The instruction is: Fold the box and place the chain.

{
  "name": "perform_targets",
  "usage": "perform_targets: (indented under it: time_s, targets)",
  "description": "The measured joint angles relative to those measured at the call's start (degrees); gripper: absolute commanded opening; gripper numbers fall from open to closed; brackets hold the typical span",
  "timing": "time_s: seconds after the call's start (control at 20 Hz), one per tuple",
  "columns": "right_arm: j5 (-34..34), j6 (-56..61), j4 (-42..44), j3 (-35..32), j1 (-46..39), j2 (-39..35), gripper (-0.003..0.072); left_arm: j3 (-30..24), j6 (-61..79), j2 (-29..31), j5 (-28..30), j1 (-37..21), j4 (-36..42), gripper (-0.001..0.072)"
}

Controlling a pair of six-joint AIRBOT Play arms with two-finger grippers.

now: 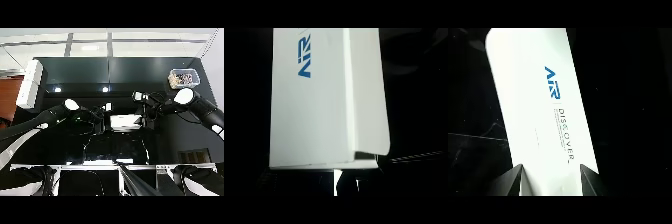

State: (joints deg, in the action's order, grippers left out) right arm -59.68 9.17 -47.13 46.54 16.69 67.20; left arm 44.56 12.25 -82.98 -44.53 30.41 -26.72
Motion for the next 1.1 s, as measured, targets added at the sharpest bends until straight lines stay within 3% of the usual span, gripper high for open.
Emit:
perform_targets:
  time_s: [0.05,0.65,0.7,0.75,1.1]
  targets:
    - [0.55,0.04,-0.15,0.00,0.04,0.00,0.0236,0.00,0.00,0.00,0.00,0.00,0.00,0.0284]
    - [-0.39,1.22,-1.38,0.02,1.51,-0.15,0.0240,0.00,0.07,0.00,-0.09,0.00,-0.04,0.0284]
    - [-0.39,1.25,-1.95,0.02,1.81,-0.15,0.0254,0.00,0.07,0.00,-0.09,0.00,-0.04,0.0284]
    - [-0.44,1.25,-2.40,0.02,2.10,-0.17,0.0322,0.00,0.07,0.00,-0.11,0.00,-0.07,0.0284]
    - [-0.46,1.29,-3.80,-0.02,2.78,-0.13,0.0320,0.00,0.07,0.00,-0.09,0.00,-0.04,0.0284]
